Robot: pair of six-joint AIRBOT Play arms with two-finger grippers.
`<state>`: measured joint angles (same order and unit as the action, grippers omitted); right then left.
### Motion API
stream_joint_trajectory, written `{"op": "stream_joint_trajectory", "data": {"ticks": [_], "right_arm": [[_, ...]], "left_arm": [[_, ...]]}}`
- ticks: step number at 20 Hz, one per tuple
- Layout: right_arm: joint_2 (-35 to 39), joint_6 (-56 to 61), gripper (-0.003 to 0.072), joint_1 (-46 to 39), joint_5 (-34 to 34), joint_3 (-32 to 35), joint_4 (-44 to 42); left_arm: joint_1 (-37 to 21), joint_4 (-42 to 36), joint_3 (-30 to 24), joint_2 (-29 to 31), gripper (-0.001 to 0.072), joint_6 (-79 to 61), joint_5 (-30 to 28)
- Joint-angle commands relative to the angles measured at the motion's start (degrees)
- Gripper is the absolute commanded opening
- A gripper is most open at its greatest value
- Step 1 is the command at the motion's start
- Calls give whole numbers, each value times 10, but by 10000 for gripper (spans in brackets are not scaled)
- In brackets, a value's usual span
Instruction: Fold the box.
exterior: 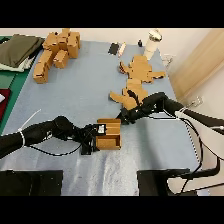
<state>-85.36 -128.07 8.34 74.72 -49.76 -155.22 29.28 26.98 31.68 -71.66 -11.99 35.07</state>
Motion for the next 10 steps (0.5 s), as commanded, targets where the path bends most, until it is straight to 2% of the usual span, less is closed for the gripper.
{"op": "stream_joint_trajectory", "data": {"ticks": [1, 2, 4, 7, 10], "right_arm": [[-9, -183, 2, 22, 63, 19, -89], [16, -196, 3, 41, 53, 42, -76], [88, -199, 3, 85, -17, 98, -35], [226, -198, 3, 160, -178, 172, 55], [343, -165, 3, 234, -311, 210, 169]], "left_arm": [[0, 0, 0, 0, 606, 0, 0], [0, 0, 0, 0, 607, 0, 0], [0, 0, 0, 0, 607, 0, 0], [0, 0, 0, 0, 607, 0, 0], [0, 0, 0, 0, 606, 0, 0]]}}
